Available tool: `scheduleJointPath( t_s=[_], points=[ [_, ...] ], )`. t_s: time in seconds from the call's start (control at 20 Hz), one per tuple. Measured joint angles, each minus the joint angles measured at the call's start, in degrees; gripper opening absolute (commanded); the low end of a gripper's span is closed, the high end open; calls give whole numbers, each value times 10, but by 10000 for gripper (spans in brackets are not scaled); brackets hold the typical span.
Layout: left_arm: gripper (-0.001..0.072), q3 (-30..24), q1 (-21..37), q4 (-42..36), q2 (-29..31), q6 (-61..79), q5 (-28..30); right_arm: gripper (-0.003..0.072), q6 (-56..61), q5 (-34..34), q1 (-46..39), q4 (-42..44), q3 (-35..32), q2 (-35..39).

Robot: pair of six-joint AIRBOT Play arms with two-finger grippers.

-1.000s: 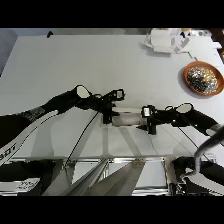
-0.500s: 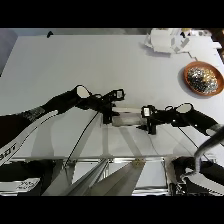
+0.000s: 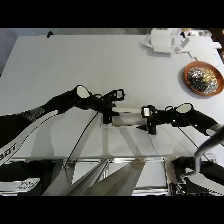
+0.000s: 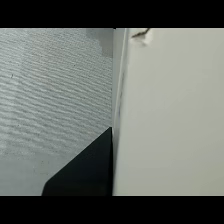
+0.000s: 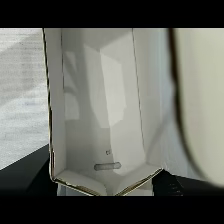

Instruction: Fold the box and place the chain.

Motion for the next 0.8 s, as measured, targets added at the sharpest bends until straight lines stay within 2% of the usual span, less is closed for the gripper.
scheduleJointPath(
  t_s=[0.05, 0.1, 0.15, 0.2, 0.3, 0.4, 0.55, 0.6, 0.65, 0.75, 0.8],
  points=[
    [13, 0, 0, 0, 0, 0, 0, 400, 0, 0, 0, 0, 0, 0],
    [68, 0, 0, 0, 0, 0, 0, 400, 0, 0, 0, 0, 0, 0],
    [256, 0, 0, 0, 0, -1, 3, 400, 0, 0, 0, 0, 0, 0],
    [390, 0, 0, 3, 1, -1, 6, 400, 0, 0, 0, 0, 0, 0],
    [541, 0, 2, 12, 11, -1, 2, 400, 0, -1, 1, 1, 0, -1],
    [582, 0, 7, 22, 29, -2, 0, 400, 0, 0, 1, 1, 0, -1],
    [577, 0, 20, 50, 70, -26, -13, 400, 0, 0, 1, 0, 0, -1],
    [546, 0, 25, 64, 85, -38, -22, 400, 0, 0, 1, 0, 0, -1],
    [447, 0, 29, 82, 104, -54, -35, 400, 0, 0, 1, 0, 0, -1],
    [129, 0, 34, 112, 140, -92, -66, 400, 0, 0, 1, 0, 0, -1],
    [7, 0, 36, 124, 158, -108, -85, 400, 0, 0, 1, 0, 0, -1]
  ],
)
